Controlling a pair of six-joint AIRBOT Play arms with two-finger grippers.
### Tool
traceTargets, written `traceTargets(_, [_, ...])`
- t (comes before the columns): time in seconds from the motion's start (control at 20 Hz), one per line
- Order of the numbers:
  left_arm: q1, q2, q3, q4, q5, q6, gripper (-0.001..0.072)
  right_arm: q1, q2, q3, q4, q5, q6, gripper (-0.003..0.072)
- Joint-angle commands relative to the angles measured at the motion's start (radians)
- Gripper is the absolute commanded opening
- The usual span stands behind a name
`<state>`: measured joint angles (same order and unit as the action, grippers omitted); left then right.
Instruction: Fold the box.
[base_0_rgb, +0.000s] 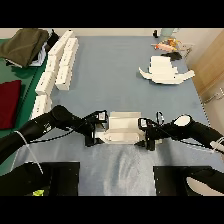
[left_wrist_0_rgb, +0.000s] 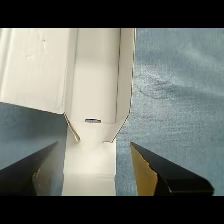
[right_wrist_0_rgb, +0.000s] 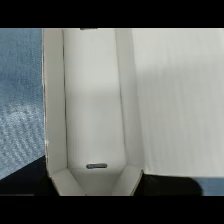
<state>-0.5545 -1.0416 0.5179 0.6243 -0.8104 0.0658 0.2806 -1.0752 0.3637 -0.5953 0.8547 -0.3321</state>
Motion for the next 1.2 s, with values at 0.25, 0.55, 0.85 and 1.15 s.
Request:
traceTargets(0.25, [-0.084,-0.107,-0.002,-0.086,0.112,0.106,0.0258,-0.001,0.0,0.001,0.0,0.0,0.0,0.0519])
traceTargets(0.55, [-0.107,-0.117,-0.002,-0.133,0.137,0.106,0.0166,-0.001,0.0,0.001,0.0,0.0,0.0,0.0519])
traceTargets(0.85, [-0.153,-0.119,-0.002,-0.205,0.183,0.111,0.0167,-0.001,0.0,0.001,0.0,0.0,0.0,0.0519])
traceTargets(1.15, [-0.156,-0.119,-0.013,-0.213,0.182,0.091,0.0665,-0.001,0.0,0.001,0.001,0.0,0.0,0.0519])
